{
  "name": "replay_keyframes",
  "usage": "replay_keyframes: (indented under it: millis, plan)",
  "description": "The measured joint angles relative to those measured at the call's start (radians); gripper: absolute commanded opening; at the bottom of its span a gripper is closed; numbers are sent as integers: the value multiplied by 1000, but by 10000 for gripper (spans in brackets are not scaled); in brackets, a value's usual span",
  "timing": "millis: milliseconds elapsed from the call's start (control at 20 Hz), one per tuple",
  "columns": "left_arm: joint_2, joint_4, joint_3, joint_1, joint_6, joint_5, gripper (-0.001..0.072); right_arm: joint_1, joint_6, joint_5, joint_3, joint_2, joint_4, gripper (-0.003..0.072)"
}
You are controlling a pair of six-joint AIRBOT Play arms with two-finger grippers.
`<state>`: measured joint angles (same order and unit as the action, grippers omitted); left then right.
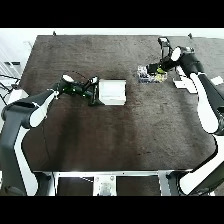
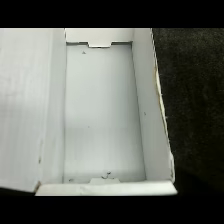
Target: Fold the box and place the chain.
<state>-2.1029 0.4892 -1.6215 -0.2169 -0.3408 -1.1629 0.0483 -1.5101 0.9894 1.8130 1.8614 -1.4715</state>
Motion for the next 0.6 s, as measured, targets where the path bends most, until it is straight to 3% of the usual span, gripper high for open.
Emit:
replay_keyframes:
  millis: [450,600]
  plan:
    - [0,0,0,0,0,0,350,-21,119,-88,6,101,173,394]
    - [0,0,0,0,0,0,350,-25,132,-109,6,126,195,323]
